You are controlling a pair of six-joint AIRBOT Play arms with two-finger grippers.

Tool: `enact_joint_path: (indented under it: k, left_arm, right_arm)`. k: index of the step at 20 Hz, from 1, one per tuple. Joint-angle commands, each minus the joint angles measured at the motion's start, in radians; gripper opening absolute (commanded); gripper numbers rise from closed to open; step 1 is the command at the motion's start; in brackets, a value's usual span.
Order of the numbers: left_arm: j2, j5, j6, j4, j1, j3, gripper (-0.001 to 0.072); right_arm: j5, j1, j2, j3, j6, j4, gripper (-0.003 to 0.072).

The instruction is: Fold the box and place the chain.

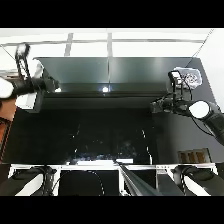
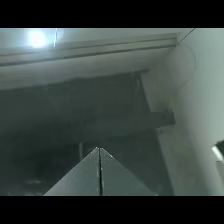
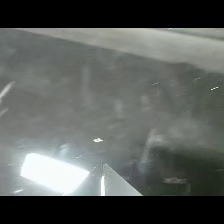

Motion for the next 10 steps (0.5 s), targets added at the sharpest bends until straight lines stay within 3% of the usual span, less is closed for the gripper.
enact_joint_path:
  k: [1, 10]
  left_arm:
    - [0.164, 0.124, 0.004, 0.061, -0.07, -0.268, 0.0025]
    - [0.175, 0.058, 0.002, 0.068, -0.061, -0.284, 0.0027]
  right_arm:
    - [-0.047, 0.0, -0.014, 0.0, 0.002, -0.08, 0.0013]
    - [-0.046, 0.002, -0.014, 0.0, 0.002, -0.076, 0.0013]
